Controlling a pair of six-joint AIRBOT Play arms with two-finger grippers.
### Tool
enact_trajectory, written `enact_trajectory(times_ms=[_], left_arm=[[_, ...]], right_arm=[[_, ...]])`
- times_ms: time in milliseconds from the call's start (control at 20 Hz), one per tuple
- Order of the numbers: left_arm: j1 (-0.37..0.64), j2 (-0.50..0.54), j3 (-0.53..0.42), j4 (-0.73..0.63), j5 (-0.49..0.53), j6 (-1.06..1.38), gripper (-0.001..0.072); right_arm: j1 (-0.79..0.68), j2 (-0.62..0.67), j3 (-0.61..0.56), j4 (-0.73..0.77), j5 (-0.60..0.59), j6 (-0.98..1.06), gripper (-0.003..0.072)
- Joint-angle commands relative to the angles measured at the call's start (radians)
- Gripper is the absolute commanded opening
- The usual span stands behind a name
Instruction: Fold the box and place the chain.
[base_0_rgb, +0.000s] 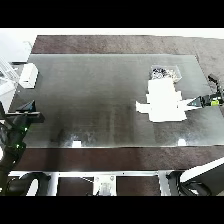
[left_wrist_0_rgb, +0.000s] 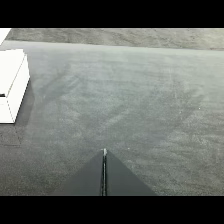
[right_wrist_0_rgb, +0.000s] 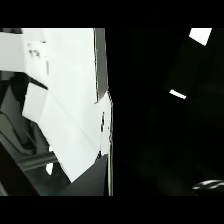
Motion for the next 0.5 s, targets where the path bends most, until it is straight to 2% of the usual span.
enact_trajectory(times_ms=[0,250,350,450], left_arm=[[0.001,0.001,0.0,0.0,0.0,0.0,0.002],[0.001,0.001,0.001,0.0,0.0,0.0,0.002],[0.001,0.001,0.001,0.0,0.0,0.0,0.002],[0.001,0.001,0.001,0.0,0.0,0.0,0.002]], right_arm=[[0.027,0.102,-0.136,0.087,-0.025,-0.017,0.0001],[0.055,0.254,-0.528,0.342,-0.174,-0.195,0.0001],[0.1,0.3,-0.676,0.385,-0.262,-0.243,0.0001],[0.177,0.322,-0.76,0.397,-0.338,-0.242,0.0001]])
